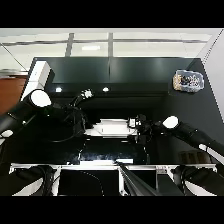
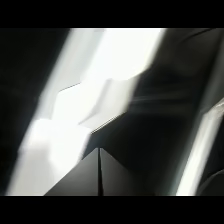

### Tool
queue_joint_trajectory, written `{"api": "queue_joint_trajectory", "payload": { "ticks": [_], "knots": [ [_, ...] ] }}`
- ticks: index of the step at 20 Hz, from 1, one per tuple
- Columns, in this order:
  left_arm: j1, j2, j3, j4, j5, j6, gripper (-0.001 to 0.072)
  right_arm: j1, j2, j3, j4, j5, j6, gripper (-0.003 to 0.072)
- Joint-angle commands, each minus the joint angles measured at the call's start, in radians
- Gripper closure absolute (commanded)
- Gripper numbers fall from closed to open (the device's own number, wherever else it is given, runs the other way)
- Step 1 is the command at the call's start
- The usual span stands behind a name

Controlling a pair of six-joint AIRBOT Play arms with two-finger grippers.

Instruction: Fold the box and place the chain.

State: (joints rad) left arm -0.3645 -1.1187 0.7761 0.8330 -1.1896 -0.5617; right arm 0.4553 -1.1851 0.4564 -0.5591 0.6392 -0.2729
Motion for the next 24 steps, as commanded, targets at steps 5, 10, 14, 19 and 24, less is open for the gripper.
{"api": "queue_joint_trajectory", "payload": {
  "ticks": [5,10,14,19,24],
  "knots": [
    [-0.035,-0.051,-0.083,-0.504,0.282,0.039,0.068,0.0,-0.001,0.0,0.0,0.0,0.001,0.0255],
    [-0.035,-0.159,-0.083,-0.55,0.393,0.114,0.068,0.0,-0.001,0.0,0.0,0.0,0.001,0.0255],
    [-0.035,-0.218,-0.083,-0.499,0.381,0.14,0.068,0.0,-0.001,0.0,0.0,0.0,0.001,0.0255],
    [-0.036,-0.227,-0.083,-0.44,0.4,0.14,0.068,0.0,-0.001,0.0,0.0,0.0,0.001,0.0255],
    [-0.107,-0.23,-0.08,-0.364,0.425,0.14,0.0681,0.0,-0.001,0.0,0.0,0.0,0.001,0.0255]
  ]
}}
